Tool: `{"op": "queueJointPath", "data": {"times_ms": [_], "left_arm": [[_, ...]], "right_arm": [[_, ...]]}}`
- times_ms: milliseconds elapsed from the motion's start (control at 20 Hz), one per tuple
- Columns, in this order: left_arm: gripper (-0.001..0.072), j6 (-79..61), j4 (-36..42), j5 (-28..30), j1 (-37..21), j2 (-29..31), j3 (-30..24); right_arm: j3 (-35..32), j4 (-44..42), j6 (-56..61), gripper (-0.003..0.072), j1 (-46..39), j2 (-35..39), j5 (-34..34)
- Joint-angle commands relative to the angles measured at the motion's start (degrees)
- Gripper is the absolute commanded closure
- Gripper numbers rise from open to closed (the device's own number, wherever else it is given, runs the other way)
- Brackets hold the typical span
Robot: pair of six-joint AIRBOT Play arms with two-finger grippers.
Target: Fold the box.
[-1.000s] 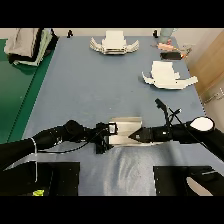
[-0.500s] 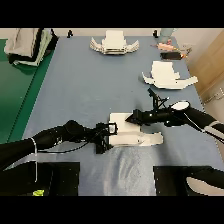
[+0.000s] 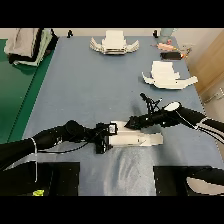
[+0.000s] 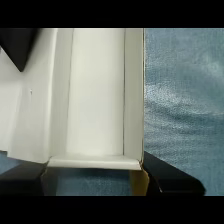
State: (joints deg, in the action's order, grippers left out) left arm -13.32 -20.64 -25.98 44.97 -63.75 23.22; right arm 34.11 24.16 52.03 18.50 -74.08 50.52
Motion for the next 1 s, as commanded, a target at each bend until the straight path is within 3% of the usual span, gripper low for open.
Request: {"op": "queueJointPath", "data": {"times_ms": [0, 300, 550, 650, 750, 850, 950], "left_arm": [[0.0173, 0.09, 0.04, 0.02, 0.02, 0.04, 0.07], [0.0173, 0.09, 0.04, 0.02, 0.02, 0.04, 0.04], [0.0174, 0.09, 0.04, 0.02, 0.02, 0.04, 0.04], [0.0173, 0.09, 0.04, 0.02, 0.02, 0.04, 0.07], [0.0173, 0.09, 0.04, 0.02, 0.02, 0.04, 0.04], [0.0174, 0.09, 0.04, 0.02, 0.02, 0.04, 0.07], [0.0173, 0.09, 0.04, 0.02, 0.02, 0.04, 0.07]], "right_arm": [[1.05, 0.17, -2.27, 0.0684, 0.07, 3.17, 2.08], [2.69, 12.76, -2.54, 0.0684, 0.09, 20.04, 8.57], [0.44, 28.50, -2.58, 0.0663, 0.15, 33.77, 18.82], [-2.80, 33.83, -2.62, 0.0388, 0.20, 37.51, 20.74], [-6.03, 38.99, -3.65, 0.0185, 0.20, 39.28, 21.05], [-8.07, 43.60, -10.97, 0.0160, 0.20, 39.39, 19.61], [-9.51, 45.09, -21.29, 0.0158, 0.26, 38.77, 13.62]]}}
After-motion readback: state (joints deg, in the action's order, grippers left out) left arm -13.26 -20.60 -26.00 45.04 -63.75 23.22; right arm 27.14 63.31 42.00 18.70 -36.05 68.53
